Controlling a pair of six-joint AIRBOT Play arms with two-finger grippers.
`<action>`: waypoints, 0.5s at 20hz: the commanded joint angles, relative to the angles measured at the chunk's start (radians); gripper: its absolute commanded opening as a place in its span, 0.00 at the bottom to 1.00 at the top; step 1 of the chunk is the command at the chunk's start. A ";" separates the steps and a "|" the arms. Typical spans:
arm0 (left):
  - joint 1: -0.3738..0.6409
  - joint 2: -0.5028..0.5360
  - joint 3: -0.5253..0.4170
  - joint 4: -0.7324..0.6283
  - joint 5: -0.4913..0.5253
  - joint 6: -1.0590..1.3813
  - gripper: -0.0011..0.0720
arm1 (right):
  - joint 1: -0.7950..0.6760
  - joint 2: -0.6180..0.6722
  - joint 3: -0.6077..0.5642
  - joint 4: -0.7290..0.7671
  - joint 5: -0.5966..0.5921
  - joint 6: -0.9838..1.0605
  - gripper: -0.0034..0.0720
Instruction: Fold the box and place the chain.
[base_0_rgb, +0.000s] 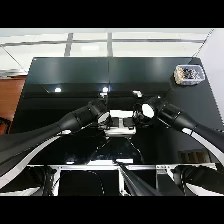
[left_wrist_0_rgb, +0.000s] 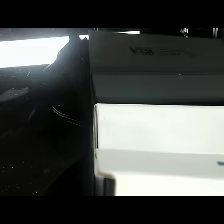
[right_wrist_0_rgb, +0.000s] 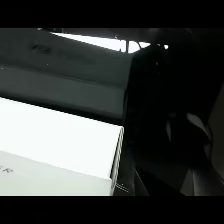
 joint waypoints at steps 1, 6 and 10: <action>0.000 0.001 0.001 -0.001 0.002 -0.001 0.05 | 0.017 0.000 0.002 -0.027 0.015 0.035 0.60; 0.000 0.001 0.001 -0.001 0.002 -0.001 0.05 | 0.017 0.032 0.002 -0.032 0.050 -0.008 0.60; 0.000 0.001 0.001 -0.001 0.002 -0.001 0.05 | 0.017 0.092 0.001 -0.087 0.058 -0.047 0.60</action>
